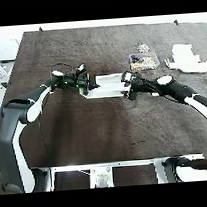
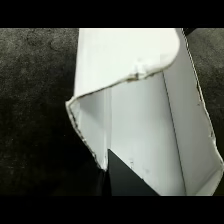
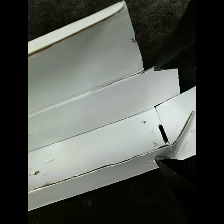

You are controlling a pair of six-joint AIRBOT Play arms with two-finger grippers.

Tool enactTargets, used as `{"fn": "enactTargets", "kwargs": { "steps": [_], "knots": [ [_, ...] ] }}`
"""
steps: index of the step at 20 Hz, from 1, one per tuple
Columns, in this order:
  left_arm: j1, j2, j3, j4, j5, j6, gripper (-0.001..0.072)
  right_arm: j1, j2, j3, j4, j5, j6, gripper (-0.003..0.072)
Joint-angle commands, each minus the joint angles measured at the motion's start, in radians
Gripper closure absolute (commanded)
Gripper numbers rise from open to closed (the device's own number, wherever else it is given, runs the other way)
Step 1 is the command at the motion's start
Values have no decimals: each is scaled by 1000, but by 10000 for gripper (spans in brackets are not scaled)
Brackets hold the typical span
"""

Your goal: Fold the box and place the chain.

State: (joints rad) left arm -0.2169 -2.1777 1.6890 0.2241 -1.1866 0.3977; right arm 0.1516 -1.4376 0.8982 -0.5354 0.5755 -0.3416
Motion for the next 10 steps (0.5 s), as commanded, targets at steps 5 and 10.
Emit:
{"fn": "enactTargets", "kwargs": {
  "steps": [5,10],
  "knots": [
    [0,1,1,0,0,0,688,-60,-93,105,4,152,15,44],
    [0,1,1,0,0,0,688,-71,-150,165,3,240,2,44]
  ]
}}
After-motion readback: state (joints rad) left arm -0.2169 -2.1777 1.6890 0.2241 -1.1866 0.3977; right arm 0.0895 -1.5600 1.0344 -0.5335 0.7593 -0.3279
